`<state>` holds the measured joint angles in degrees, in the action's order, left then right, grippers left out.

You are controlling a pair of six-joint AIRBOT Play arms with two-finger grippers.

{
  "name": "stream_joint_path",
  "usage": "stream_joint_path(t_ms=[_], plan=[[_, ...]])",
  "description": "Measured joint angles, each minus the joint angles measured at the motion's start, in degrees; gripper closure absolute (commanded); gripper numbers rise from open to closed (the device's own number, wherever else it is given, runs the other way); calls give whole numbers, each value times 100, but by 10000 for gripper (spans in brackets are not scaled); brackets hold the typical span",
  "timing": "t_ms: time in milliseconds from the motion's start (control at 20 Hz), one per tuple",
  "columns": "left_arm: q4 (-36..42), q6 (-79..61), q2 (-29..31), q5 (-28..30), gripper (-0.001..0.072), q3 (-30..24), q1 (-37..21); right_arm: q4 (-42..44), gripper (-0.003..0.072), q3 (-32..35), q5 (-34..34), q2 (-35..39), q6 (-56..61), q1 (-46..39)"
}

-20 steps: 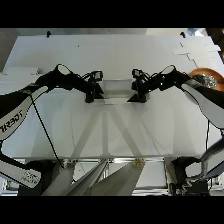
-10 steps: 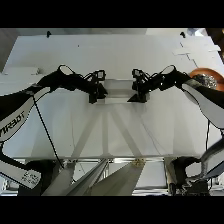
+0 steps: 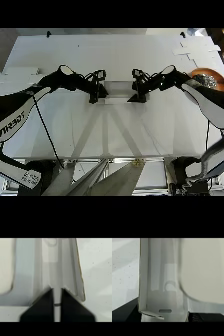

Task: Fold the box and place the chain.

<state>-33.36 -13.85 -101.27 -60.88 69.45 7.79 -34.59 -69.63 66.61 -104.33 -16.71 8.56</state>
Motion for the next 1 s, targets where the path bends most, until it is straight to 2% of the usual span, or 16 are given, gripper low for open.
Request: stream_joint_path(t_ms=[250, 450, 600, 700, 850, 1000], plan=[[-170, 31, 162, -503, 702, 0, -321, 0, 194, 0, 0, 0, 0, 0], [-258, 389, 592, -986, 703, 0, -743, -7, 193, 0, 0, 0, 0, 0], [-573, 1633, 957, -1174, 703, 0, -1032, -9, 193, 0, 0, 0, 0, 0], [-1045, 2811, 1110, -1235, 703, -2, -1174, -9, 193, 0, 0, 0, 0, 0], [-1862, 4323, 1174, -1272, 703, -4, -1255, -9, 193, 0, 2, 0, 0, 0], [-2341, 5510, 1145, -1200, 704, -13, -1281, -9, 193, 0, 2, 0, 0, 0]])
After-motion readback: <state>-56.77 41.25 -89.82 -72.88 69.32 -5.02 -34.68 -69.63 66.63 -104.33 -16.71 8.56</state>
